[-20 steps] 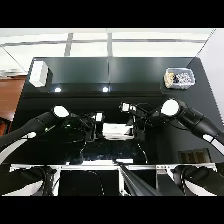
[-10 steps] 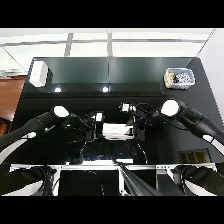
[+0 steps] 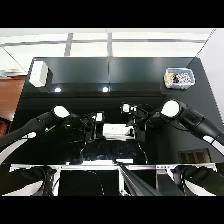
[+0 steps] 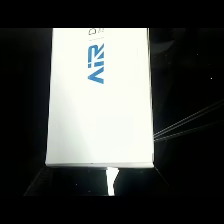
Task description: Fold the box and place the chain.
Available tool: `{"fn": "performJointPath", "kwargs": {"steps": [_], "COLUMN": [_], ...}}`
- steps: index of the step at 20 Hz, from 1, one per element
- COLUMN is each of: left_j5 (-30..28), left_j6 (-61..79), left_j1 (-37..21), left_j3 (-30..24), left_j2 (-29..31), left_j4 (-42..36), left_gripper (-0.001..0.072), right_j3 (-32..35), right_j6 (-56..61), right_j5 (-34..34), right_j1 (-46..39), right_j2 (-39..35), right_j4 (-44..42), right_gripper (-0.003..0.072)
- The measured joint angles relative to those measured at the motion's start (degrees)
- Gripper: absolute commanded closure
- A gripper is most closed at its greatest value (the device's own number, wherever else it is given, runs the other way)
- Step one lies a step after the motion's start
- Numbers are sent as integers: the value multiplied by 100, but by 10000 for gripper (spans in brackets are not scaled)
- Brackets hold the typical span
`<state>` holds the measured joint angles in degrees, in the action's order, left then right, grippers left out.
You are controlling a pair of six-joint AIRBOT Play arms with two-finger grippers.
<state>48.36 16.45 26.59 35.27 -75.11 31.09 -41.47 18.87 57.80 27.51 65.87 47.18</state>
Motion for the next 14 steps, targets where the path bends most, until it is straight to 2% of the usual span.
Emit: {"fn": "performJointPath", "kwargs": {"steps": [1, 10, 11, 12, 13, 14], "left_j5": [7, -2, -4, -7, -11, -17], "left_j6": [2, -7, -7, -7, -7, -9], "left_j1": [2, -2, -2, -2, -2, -2], "left_j3": [0, 0, 0, 0, 0, 0], "left_j2": [0, 2, 2, 2, 2, 2], "left_j4": [0, 0, 0, 0, 0, 0], "left_gripper": [317, 317, 317, 317, 317, 317], "right_j3": [7, -52, -66, -70, -79, -74], "right_j6": [2, 232, 404, 640, 960, 1384], "right_j5": [17, -4, -7, 11, 63, 155], "right_j1": [2, -59, -122, -201, -302, -415], "right_j2": [-35, -496, -619, -728, -815, -887], "right_j4": [7, 33, 13, 7, 7, -7], "right_gripper": [166, 171, 204, 296, 589, 671]}}
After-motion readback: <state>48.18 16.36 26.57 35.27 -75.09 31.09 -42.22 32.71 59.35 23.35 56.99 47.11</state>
